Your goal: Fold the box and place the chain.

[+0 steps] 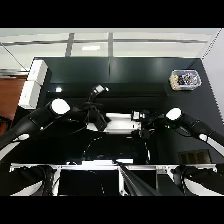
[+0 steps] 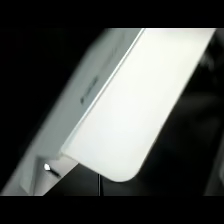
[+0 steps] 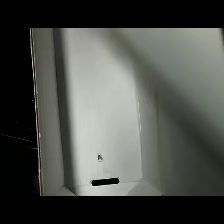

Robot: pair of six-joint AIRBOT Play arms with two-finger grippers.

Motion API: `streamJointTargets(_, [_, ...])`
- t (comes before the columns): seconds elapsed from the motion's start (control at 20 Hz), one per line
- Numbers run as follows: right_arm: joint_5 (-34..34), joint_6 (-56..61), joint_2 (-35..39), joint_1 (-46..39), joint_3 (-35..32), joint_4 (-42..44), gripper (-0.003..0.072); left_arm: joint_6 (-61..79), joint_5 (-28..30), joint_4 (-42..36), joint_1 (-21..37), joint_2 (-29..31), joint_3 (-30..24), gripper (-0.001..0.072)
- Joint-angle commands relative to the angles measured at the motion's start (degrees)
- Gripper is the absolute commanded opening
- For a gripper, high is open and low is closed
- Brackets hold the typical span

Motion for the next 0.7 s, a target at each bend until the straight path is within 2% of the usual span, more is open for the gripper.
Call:
streamJointTargets(0.0, [-0.02, 0.00, 0.00, 0.02, -0.02, 0.02, 0.0182, 6.54, 15.17, -9.64, 0.17, -0.81, -0.83, 0.0031])
streamJointTargets(0.1, [-0.02, 0.00, 0.00, 0.02, -0.02, 0.02, 0.0182, 6.54, 17.84, -9.57, 0.11, -2.86, -0.81, 0.0031])
streamJointTargets(0.25, [-0.02, 0.00, 0.00, 0.02, -0.02, 0.02, 0.0182, 6.80, 17.77, -8.90, 0.07, -7.39, -0.81, 0.0031])
streamJointTargets(0.45, [-0.02, 0.00, 0.00, 0.02, -0.02, 0.02, 0.0182, 6.84, 13.20, -8.63, 0.07, -12.00, -0.79, 0.0031])
streamJointTargets(0.65, [-0.02, 0.00, 0.00, 0.02, -0.02, 0.02, 0.0182, 6.95, 11.32, -4.15, 0.04, -12.41, -0.09, 0.0030])
